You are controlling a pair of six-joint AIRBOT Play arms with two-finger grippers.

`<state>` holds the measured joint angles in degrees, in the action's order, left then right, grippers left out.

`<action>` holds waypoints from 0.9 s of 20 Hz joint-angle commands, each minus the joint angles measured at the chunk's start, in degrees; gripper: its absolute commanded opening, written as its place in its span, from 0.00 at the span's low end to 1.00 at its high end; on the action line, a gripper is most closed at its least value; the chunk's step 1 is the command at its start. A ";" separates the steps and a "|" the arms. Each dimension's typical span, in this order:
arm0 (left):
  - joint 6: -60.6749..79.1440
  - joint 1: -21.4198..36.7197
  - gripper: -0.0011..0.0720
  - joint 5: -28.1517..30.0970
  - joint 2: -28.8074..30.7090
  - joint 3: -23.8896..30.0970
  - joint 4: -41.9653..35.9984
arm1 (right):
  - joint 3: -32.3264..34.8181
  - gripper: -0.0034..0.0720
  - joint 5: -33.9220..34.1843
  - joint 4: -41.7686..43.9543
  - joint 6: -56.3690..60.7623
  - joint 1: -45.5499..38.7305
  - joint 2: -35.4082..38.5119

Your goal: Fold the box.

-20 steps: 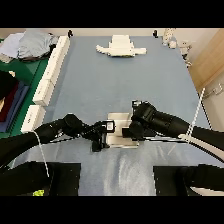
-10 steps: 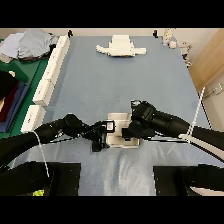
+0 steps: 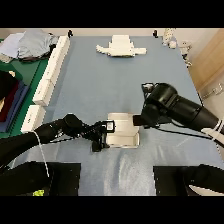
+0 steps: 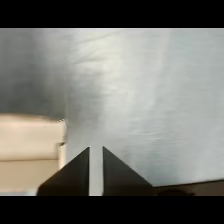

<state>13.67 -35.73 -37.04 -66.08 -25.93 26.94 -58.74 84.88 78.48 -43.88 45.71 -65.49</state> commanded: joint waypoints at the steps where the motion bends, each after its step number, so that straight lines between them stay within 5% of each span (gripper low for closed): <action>1: 0.00 0.00 0.77 0.02 0.02 -0.02 0.00 | 1.27 0.06 -2.34 4.17 -9.88 -12.48 0.74; 4: 0.00 0.00 0.77 0.02 0.02 -0.02 0.00 | 2.99 0.05 -13.25 25.46 -26.62 -28.04 -2.60; 8: 0.00 0.00 0.77 0.02 0.02 -0.02 0.00 | 2.97 0.05 -11.52 57.35 -50.47 -42.18 -12.26; 14: 0.00 0.00 0.77 0.02 0.02 -0.02 0.00 | -0.57 0.05 8.11 65.57 -61.59 -42.62 -25.31; 18: 0.00 0.00 0.77 0.02 0.02 -0.02 0.00 | -0.70 0.05 15.21 66.01 -66.20 -39.34 -26.69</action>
